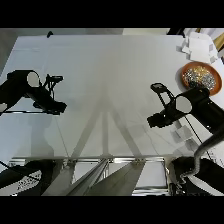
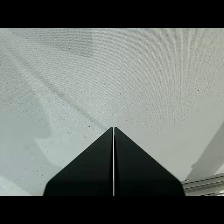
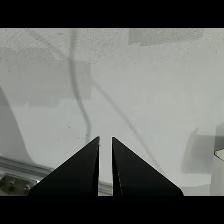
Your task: Fold the box and place the chain.
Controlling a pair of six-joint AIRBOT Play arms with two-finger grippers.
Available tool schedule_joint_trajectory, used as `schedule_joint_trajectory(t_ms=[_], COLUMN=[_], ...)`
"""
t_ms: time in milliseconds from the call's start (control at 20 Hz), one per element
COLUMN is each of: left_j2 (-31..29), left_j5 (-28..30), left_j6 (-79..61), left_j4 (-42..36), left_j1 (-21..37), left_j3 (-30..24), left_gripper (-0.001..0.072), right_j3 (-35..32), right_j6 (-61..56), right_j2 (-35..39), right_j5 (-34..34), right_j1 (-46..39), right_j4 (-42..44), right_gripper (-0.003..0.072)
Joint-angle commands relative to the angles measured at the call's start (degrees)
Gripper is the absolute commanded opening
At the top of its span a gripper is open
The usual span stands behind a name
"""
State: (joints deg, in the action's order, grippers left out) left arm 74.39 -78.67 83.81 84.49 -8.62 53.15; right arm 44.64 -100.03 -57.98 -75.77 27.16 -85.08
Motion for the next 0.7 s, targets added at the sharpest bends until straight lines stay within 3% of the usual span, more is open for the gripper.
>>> schedule_joint_trajectory(t_ms=[0, 650], left_j2=[0.0, 0.0], left_j5=[0.0, 0.0], left_j6=[0.0, 0.0], left_j4=[0.0, 0.0], left_j1=[0.0, 0.0], left_j3=[0.0, 0.0], left_gripper=[0.0010, 0.0010], right_j3=[0.0, 0.0], right_j6=[0.0, 0.0], right_j2=[0.0, 0.0], right_j5=[0.0, 1.8], right_j1=[0.0, 0.0], right_j4=[0.0, -0.5], right_gripper=[0.0077, 0.0077])
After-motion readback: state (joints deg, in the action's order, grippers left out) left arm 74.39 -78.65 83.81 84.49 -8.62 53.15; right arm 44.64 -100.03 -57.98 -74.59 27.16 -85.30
